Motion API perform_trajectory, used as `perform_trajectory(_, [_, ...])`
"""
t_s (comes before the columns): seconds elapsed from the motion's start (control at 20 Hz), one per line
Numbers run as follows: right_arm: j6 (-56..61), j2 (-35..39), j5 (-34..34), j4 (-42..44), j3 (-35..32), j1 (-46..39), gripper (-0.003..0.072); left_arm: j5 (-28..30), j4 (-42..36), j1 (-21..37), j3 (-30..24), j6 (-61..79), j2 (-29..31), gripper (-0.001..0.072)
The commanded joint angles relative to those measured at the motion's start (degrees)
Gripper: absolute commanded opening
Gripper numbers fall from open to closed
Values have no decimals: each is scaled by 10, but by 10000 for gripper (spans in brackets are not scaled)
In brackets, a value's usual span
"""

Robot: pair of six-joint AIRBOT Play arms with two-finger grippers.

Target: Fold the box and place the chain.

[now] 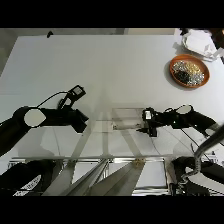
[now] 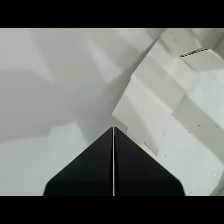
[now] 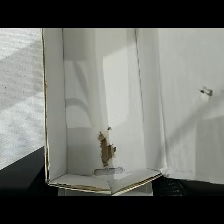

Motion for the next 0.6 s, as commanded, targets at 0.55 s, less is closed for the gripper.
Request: perform_trajectory(0.55, [0,0,0,0,0,0,454,13,-277,14,0,-49,-197,4])
